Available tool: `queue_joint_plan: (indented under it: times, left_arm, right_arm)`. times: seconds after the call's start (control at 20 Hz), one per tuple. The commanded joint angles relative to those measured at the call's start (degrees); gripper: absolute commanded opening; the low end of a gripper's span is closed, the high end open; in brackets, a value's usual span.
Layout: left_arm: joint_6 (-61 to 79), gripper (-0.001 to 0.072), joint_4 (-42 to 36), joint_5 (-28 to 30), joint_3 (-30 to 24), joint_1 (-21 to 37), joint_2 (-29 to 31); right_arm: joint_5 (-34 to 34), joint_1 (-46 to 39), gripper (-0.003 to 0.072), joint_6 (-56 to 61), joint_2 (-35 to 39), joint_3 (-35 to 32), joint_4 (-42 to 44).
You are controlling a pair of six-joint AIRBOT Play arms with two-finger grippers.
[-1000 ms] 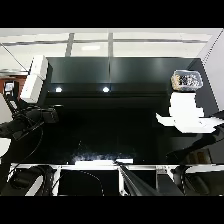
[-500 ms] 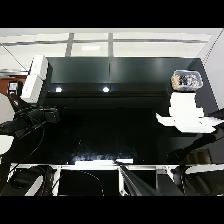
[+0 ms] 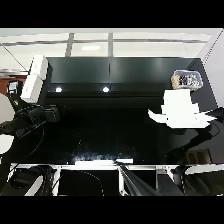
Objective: Fold the box and place the chain.
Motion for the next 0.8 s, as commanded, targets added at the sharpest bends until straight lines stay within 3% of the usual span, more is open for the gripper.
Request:
queue_joint_plan:
  times: [0.0, 0.2, 0.35, 0.55, 0.75]
  left_arm:
    - [0.0, 0.0703, -0.2, 1.0, 0.0, 0.0, 0.0]
    - [0.0, 0.0702, -1.9, 1.0, 0.0, 0.0, 0.0]
    - [0.1, 0.0702, -3.0, 1.0, 0.0, -0.1, 0.0]
    - [0.5, 0.0703, -6.0, -0.2, 0.0, -0.5, -0.6]
    - [1.4, 0.0703, -6.0, -0.2, 0.0, -6.1, -3.9]
  right_arm:
    - [0.3, 3.2, 0.0057, -0.6, 3.8, -1.7, 3.0]
    - [-3.8, 8.3, 0.0057, -1.3, 12.9, -9.7, 5.1]
    - [-6.7, 11.4, 0.0045, -2.7, 20.9, -18.4, 12.3]
    - [-17.7, 21.2, 0.0046, -1.3, 35.1, -29.7, 16.0]
    - [-29.9, 37.0, 0.0046, 4.9, 49.3, -40.6, 19.1]
